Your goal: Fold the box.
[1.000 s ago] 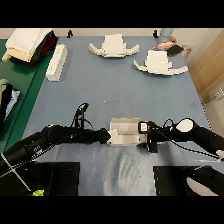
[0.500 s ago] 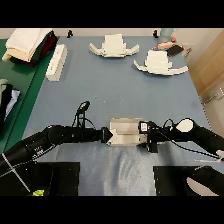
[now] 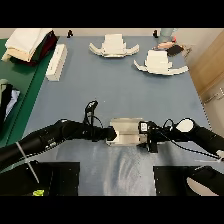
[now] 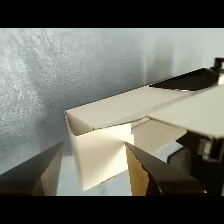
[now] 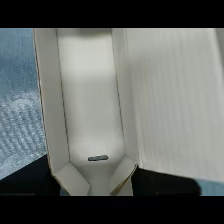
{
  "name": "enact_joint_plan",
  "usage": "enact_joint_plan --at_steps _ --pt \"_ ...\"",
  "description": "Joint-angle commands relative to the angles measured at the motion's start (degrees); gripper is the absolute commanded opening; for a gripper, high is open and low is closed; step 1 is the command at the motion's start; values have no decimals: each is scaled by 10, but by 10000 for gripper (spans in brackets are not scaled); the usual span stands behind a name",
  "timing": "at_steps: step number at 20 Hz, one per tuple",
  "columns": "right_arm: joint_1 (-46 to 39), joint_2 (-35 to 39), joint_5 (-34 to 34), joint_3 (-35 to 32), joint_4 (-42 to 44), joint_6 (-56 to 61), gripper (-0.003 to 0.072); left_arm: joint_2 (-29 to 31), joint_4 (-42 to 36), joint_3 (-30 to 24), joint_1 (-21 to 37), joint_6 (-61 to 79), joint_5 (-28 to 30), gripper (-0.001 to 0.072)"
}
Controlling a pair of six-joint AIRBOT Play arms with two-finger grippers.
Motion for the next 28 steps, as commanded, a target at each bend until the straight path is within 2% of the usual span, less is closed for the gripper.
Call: enact_joint_plan --at_steps 1,4,6,7,12,18,23,28 --pt "0 0 0 0 0 0 507 -47 144 55 -29 -159 -63 576" --pt "0 0 0 0 0 0 507 -49 242 94 -55 -256 -110 576" --pt "0 0 0 0 0 0 507 -53 268 107 -70 -292 -132 571" --pt "0 0 0 0 0 0 507 -57 272 110 -75 -301 -139 528" --pt "0 0 0 0 0 0 507 -93 278 130 -92 -329 -158 527" --pt "0 0 0 0 0 0 507 -155 340 193 -120 -383 -235 527" --pt "0 0 0 0 0 0 507 -184 343 223 -124 -384 -243 527" --pt "0 0 0 0 0 0 507 -227 343 259 -124 -384 -273 526"
